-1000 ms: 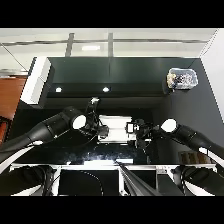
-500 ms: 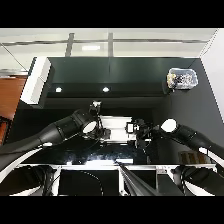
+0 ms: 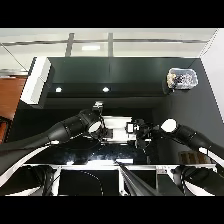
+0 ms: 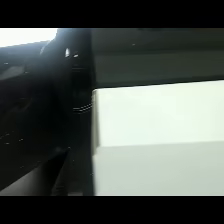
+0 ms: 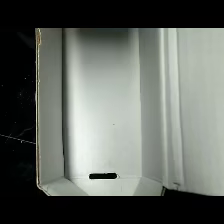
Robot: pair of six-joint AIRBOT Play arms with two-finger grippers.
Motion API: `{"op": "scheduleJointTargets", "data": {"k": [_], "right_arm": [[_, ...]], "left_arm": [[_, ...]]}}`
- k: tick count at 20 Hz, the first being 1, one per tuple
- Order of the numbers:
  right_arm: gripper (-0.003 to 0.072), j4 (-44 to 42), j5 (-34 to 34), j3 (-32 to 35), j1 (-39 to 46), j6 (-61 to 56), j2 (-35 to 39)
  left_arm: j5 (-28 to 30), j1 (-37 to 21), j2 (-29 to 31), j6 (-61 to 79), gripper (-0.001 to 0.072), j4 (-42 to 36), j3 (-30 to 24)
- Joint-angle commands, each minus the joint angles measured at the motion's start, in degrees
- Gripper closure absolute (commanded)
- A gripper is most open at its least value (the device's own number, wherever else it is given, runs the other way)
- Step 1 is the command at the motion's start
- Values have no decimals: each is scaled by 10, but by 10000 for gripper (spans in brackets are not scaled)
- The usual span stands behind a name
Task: Fold the box and place the chain.
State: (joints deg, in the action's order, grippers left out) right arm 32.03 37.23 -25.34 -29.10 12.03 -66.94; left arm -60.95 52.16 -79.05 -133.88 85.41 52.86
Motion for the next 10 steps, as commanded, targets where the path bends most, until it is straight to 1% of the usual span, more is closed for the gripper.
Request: {"op": "scheduleJointTargets", "data": {"k": [1,2,3,4,6,7,8,9,10], "right_arm": [[195,0,0,0,-1,0,0],[195,0,0,0,-1,0,0],[195,0,0,0,-1,0,0],[196,0,0,0,-1,0,0],[195,0,0,0,-1,0,0],[195,0,0,0,-1,0,0],[195,0,0,0,-1,0,0],[195,0,0,0,-1,0,0],[195,0,0,0,-1,0,0]], "left_arm": [[15,0,-10,-4,321,-14,5],[21,0,-10,-4,373,-15,5],[25,0,-10,-4,394,-14,6],[24,0,-10,-4,441,-14,6],[23,0,-10,-4,442,-14,6],[23,0,-10,-4,491,-14,6],[23,0,-10,-4,558,-14,6],[23,0,-10,-3,610,-15,6],[23,0,-10,0,686,-15,6]]}}
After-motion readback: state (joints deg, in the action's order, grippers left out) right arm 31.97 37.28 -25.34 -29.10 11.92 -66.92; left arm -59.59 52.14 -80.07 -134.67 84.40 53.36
